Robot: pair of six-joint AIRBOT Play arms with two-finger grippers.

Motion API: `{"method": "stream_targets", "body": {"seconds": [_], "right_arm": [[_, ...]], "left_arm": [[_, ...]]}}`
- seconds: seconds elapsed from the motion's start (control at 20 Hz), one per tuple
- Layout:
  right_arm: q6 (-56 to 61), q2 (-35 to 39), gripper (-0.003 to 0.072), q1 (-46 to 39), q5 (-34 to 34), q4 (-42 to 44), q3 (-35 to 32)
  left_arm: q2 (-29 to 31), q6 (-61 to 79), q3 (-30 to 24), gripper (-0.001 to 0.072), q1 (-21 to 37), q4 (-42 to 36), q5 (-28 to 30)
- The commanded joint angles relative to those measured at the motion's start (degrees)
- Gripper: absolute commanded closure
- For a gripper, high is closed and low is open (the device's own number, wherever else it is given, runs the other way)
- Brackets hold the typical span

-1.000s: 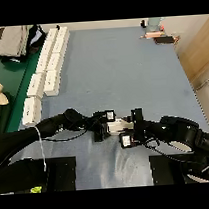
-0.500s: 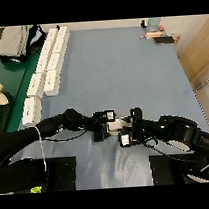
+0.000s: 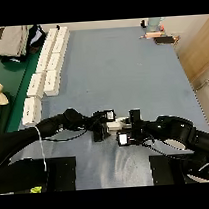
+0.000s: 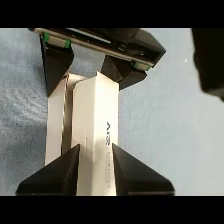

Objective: Fold the box.

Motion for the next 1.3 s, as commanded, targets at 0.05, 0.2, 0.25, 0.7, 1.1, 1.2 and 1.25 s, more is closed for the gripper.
{"method": "stream_targets", "body": {"seconds": [0.05, 0.2, 0.25, 0.7, 1.1, 1.2, 1.25], "right_arm": [[0.0, -0.1, 0.0379, 0.4, 2.9, 3.6, 0.0], [0.0, 0.6, 0.0379, 0.4, 3.6, 4.0, 0.0], [0.0, 1.2, 0.0379, 0.4, 3.6, 4.0, 0.0], [0.0, 3.7, 0.016, 0.4, 3.7, 4.5, 0.0], [0.0, 4.2, 0.0164, 0.4, 3.7, 8.8, 0.0], [0.0, 5.5, 0.0164, 0.4, 3.7, 12.0, 0.1], [0.0, 6.4, 0.0163, 0.4, 3.7, 13.5, 0.1]], "left_arm": [[0.0, 0.0, 0.0, 0.0334, 0.0, 0.0, 0.2], [0.0, 0.0, 0.0, 0.0334, 0.0, 0.0, 0.2], [0.0, 0.0, 0.0, 0.0334, 0.0, 0.0, 0.2], [0.0, 0.0, 0.0, 0.0334, 0.0, 0.0, 0.2], [0.0, 0.0, 0.0, 0.0334, 0.0, 0.0, 0.2], [0.0, 0.0, 0.0, 0.0334, 0.0, 0.0, 0.2], [0.0, 0.0, 0.0, 0.0334, 0.0, 0.0, 0.2]]}}
